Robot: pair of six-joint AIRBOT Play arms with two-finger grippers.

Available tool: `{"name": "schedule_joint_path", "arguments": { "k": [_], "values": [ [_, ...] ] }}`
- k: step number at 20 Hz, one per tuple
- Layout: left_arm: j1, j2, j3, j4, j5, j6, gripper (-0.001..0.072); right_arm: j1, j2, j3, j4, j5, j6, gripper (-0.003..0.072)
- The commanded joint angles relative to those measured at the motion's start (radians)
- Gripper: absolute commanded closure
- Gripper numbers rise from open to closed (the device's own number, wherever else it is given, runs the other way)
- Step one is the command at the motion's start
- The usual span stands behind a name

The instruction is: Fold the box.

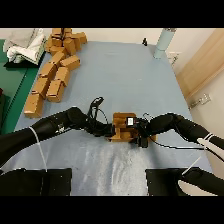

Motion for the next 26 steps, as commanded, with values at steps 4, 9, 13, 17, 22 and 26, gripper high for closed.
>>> {"name": "schedule_joint_path", "arguments": {
  "k": [4, 9, 13, 17, 22, 26],
  "values": [
    [-0.125, -0.113, 0.21, 0.508, -0.129, -0.531, 0.0286, 0.001, 0.0, 0.0, 0.0, 0.0, 0.0, 0.0198],
    [-0.165, -0.197, 0.323, 0.666, -0.249, -0.698, 0.0286, 0.001, 0.0, 0.0, 0.0, 0.0, 0.0, 0.0198],
    [-0.166, -0.201, 0.361, 0.665, -0.305, -0.71, 0.0286, 0.001, 0.0, 0.0, 0.0, 0.0, 0.0, 0.0198],
    [-0.162, -0.201, 0.417, 0.666, -0.356, -0.708, 0.0287, 0.001, 0.0, 0.0, 0.0, 0.0, 0.0, 0.0198],
    [-0.158, -0.201, 0.419, 0.665, -0.4, -0.707, 0.0288, 0.001, 0.0, 0.0, 0.0, 0.0, 0.0, 0.0199],
    [-0.15, -0.198, 0.419, 0.685, -0.44, -0.693, 0.0288, 0.001, 0.0, 0.0, 0.0, 0.0, 0.0, 0.0199]
  ]
}}
